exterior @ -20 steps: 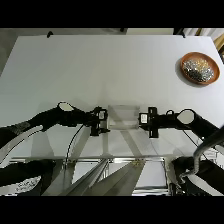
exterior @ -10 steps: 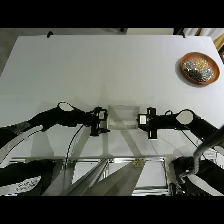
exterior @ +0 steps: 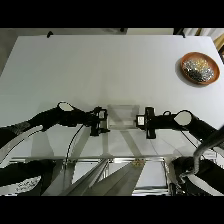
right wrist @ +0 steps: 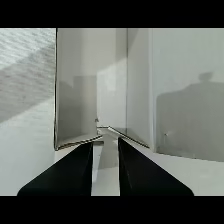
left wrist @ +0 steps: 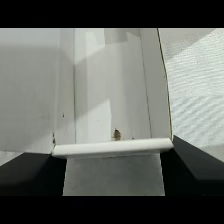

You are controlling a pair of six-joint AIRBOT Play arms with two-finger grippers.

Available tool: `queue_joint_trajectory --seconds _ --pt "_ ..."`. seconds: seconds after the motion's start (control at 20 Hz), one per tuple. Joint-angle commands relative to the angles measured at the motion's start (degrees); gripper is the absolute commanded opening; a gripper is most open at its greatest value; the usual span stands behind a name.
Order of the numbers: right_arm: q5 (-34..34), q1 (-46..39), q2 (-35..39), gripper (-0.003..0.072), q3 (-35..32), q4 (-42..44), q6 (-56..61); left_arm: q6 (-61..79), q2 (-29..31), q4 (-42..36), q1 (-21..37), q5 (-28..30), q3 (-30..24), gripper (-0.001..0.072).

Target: Fold the box and place the chain.

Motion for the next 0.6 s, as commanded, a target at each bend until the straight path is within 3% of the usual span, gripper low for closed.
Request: queue_joint_trajectory --seconds 0.0,0.55 --pt "-1.68 0.52 -0.04 0.0027 0.00 0.15 -0.02 0.04 0.02 0.02 0.02 0.04 -0.02 0.0212" --pt "-3.26 1.73 -1.73 0.0021 0.00 1.25 -1.57 0.04 0.02 0.02 0.02 0.04 -0.02 0.0212"
